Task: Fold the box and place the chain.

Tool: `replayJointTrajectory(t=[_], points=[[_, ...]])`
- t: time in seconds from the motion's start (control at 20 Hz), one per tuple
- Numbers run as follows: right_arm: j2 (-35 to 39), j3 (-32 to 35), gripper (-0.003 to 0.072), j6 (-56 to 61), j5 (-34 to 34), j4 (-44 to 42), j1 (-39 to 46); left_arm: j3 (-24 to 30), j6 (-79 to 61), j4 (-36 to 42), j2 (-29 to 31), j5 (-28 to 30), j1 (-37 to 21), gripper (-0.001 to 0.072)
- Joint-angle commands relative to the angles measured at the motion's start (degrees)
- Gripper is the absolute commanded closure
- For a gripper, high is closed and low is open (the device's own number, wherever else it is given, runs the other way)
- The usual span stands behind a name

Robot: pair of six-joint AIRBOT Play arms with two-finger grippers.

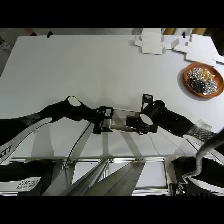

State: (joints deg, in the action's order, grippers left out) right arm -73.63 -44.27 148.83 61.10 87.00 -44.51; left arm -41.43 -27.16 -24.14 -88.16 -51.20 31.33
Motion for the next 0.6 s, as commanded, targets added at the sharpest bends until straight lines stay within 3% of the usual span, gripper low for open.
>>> replayJointTrajectory(t=[0.0, 0.1, 0.15, 0.2, 0.55], points=[[-0.1, 0.0, 0.0670, 1.2, -0.8, -0.4, -0.1, 0.0, 0.2, 0.1, 0.0, 0.0, 0.0, 0.0595], [-0.1, 0.0, 0.0667, 1.1, -1.5, -0.2, -0.1, 0.0, 0.2, 0.1, 0.0, 0.0, 0.0, 0.0595], [-0.1, 0.0, 0.0587, 1.1, -2.2, -0.2, -0.1, 0.0, 0.2, 0.1, 0.0, 0.0, 0.0, 0.0595], [-0.1, 0.0, 0.0462, 1.1, -2.9, -0.1, -0.1, 0.0, 0.2, 0.1, 0.0, 0.0, 0.0, 0.0595], [-0.1, 0.0, 0.0448, 1.4, -4.0, 4.7, -2.1, 0.0, 0.2, 0.1, 0.0, 0.0, 0.0, 0.0595]])
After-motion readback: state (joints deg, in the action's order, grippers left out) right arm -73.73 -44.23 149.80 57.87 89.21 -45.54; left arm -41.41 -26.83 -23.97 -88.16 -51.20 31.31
